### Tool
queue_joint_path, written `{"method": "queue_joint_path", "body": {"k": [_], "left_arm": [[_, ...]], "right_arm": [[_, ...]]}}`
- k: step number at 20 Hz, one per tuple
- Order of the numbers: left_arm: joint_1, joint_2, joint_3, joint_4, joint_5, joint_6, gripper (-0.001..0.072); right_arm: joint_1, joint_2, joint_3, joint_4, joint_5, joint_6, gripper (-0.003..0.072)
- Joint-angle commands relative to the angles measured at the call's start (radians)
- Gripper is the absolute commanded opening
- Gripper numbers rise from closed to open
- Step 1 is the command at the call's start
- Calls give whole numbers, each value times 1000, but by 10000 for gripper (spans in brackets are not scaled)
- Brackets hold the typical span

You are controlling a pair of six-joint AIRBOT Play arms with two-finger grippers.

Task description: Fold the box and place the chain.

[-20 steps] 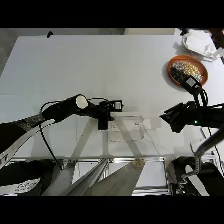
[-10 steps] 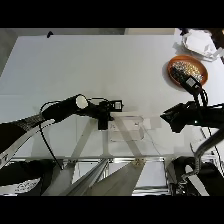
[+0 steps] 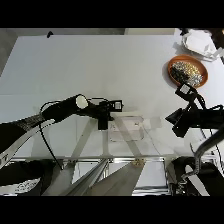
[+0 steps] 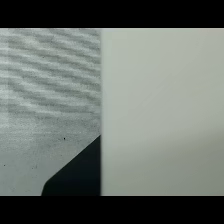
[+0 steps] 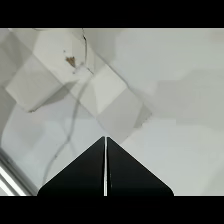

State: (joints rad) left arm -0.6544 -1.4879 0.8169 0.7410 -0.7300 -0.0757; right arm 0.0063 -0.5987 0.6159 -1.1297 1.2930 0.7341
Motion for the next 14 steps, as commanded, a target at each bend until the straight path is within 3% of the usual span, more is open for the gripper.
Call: {"method": "queue_joint_path", "body": {"k": [1,4,8,11,12,13,14], "left_arm": [[0,0,0,0,0,0,15],[0,0,0,0,0,0,15],[0,1,0,0,0,0,15],[0,1,0,0,0,0,15],[0,1,0,0,0,0,15],[0,1,0,0,0,0,15],[0,0,0,0,1,0,15]], "right_arm": [[8,-4,0,13,83,-49,9],[111,68,-2,-21,156,-5,8],[271,199,-67,-37,97,55,9],[368,229,-187,-35,19,54,11],[396,229,-239,-36,-23,48,88],[426,229,-294,-39,-87,20,383],[453,224,-299,-65,-119,54,582]]}}
